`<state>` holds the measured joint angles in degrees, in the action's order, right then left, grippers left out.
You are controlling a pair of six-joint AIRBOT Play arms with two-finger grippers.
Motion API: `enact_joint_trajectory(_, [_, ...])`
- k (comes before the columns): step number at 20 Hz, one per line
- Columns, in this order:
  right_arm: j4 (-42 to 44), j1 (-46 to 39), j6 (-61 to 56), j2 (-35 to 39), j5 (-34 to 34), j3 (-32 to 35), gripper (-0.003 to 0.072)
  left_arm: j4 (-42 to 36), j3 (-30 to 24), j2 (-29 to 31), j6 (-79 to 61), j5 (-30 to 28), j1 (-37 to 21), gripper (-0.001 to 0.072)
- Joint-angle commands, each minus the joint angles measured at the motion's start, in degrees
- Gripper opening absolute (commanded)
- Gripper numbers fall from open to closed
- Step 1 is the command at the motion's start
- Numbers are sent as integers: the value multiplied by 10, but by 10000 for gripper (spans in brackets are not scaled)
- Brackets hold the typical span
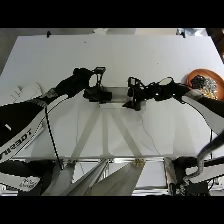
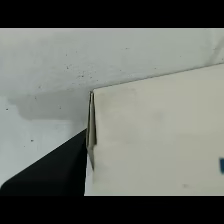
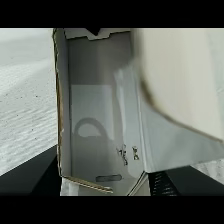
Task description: Fold the box and place the chain.
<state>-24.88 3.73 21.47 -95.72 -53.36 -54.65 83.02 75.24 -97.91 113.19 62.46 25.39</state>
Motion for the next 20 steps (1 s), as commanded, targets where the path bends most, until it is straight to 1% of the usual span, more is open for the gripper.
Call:
enact_joint_trajectory(1, [1, 0, 0, 0, 0, 0, 454, 6, 5, -12, 58, 21, 4, 336])
enact_joint_trajectory(2, [0, 0, 0, 0, 0, 0, 454, 3, 5, -13, 58, 13, 4, 282])
enact_joint_trajectory(3, [1, 0, 0, 0, 0, 0, 454, 1, 5, -12, 58, 5, 4, 86])
enact_joint_trajectory(4, [0, 0, 0, 0, 0, 0, 454, 1, 5, -12, 58, 0, 5, 11])
enact_joint_trajectory(7, [1, 0, 0, 0, 0, 0, 454, 2, 5, -12, 58, 1, 8, 11])
enact_joint_trajectory(9, [0, 0, 0, 0, 0, 0, 454, 1, 5, -11, 58, 2, 8, 21])
enact_joint_trajectory(10, [1, 0, 0, 0, 0, 0, 454, -4, 5, -9, 57, 11, 8, 36])
enact_joint_trajectory(11, [0, 0, 0, 0, 0, 0, 454, -8, 5, -2, 47, 21, 7, 84])
enact_joint_trajectory(12, [1, 0, 0, 0, 0, 0, 454, -8, 5, 8, 34, 26, 6, 200])
enact_joint_trajectory(13, [1, 0, 0, 0, 0, 0, 454, -9, 5, 20, 21, 27, 3, 352])
enact_joint_trajectory(14, [0, 0, 0, 0, 0, 0, 454, -7, 5, 34, 21, 27, -3, 400])
enact_joint_trajectory(17, [1, 0, 0, 0, 0, 0, 454, -7, 5, 71, -15, 33, -25, 400])
enact_joint_trajectory(20, [1, 0, 0, 0, 0, 0, 454, -24, 5, 106, -121, 78, -54, 400])
